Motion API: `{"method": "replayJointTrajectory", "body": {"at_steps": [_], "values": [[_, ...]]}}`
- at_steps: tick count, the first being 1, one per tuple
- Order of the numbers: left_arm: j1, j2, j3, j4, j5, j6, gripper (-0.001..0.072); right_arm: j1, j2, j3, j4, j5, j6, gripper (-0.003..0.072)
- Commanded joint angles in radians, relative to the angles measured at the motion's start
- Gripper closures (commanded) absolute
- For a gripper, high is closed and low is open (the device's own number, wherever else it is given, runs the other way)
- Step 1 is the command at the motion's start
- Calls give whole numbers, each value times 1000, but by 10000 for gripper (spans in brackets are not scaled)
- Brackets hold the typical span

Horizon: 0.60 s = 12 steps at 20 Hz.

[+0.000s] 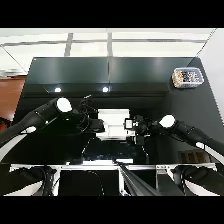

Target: Fold the box and place the chain.

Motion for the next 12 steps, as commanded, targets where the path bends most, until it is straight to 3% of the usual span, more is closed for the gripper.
{"method": "replayJointTrajectory", "body": {"at_steps": [1,9,12], "values": [[-54,-10,10,76,59,-106,223,1,-1,0,0,0,0,456],[-169,-20,102,469,28,-437,223,1,-1,0,0,0,0,456],[-201,-56,123,488,-17,-465,223,1,-1,0,0,0,0,456]]}}
